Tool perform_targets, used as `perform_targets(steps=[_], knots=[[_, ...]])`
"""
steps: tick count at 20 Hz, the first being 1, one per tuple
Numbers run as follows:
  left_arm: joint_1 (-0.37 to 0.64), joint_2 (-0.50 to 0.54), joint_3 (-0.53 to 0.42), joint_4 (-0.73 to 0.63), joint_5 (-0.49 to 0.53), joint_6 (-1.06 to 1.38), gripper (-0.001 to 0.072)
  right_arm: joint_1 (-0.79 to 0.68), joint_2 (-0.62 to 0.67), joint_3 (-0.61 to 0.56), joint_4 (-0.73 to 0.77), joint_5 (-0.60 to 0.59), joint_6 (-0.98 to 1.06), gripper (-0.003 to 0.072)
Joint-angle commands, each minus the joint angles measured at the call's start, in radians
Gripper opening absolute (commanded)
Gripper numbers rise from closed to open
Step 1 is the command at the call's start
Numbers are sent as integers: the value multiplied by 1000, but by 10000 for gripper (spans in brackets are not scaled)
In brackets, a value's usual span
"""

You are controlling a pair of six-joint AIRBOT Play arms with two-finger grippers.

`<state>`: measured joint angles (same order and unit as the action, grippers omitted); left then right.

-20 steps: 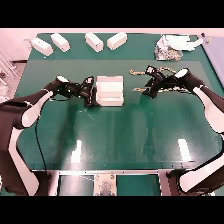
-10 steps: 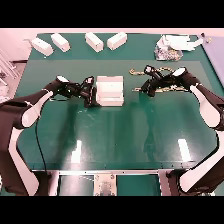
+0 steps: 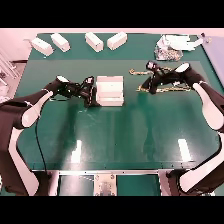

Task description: Fold the box and place the chain.

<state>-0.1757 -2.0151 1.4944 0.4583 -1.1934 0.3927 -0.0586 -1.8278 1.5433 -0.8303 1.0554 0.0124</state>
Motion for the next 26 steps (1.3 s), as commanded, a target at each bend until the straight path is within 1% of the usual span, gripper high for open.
perform_targets(steps=[1,7,10,15,20,23,26], knots=[[0,0,0,0,0,0,534,12,111,6,43,21,42,1],[0,0,0,0,0,0,534,43,283,5,31,138,165,1],[0,0,0,0,0,0,534,85,354,5,0,161,202,1],[0,0,0,0,0,0,534,163,425,6,-19,161,251,1],[0,0,0,0,0,0,534,306,504,6,-19,157,358,1],[0,0,0,0,0,0,534,368,492,5,-18,103,400,1],[0,0,0,0,0,0,534,419,452,-2,-16,45,430,1]])
